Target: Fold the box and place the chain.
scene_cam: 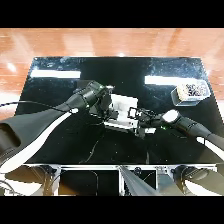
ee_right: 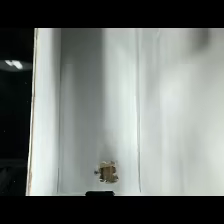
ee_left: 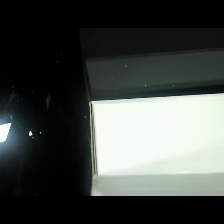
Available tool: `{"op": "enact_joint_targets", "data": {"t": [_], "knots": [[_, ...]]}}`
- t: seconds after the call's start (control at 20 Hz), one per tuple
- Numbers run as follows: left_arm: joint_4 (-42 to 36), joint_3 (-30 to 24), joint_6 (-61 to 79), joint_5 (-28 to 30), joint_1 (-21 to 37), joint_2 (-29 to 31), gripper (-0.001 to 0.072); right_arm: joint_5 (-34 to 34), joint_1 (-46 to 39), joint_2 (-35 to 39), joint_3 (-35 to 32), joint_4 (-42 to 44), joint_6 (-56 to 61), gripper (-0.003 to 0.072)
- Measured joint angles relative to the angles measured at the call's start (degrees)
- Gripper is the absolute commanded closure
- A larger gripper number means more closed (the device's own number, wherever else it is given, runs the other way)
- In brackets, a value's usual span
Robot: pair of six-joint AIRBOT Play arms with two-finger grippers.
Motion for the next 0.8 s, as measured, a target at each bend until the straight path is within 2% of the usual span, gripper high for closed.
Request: {"op": "enact_joint_targets", "data": {"t": [0.35, 0.5, 0.8], "knots": [[4.4, -0.7, -2.7, 2.4, 1.8, 2.6, 0.0686, 1.2, -0.1, 4.5, 0.0, -1.6, 2.4, -0.0026], [4.6, -3.3, -4.2, 2.7, 2.4, 3.7, 0.0686, 3.6, -0.1, 5.5, 0.0, -2.5, 3.4, -0.0026], [1.7, -9.1, -6.5, -0.4, 2.8, 7.0, 0.0687, 5.3, 0.0, 5.9, 0.0, -3.1, 4.0, -0.0026]]}}
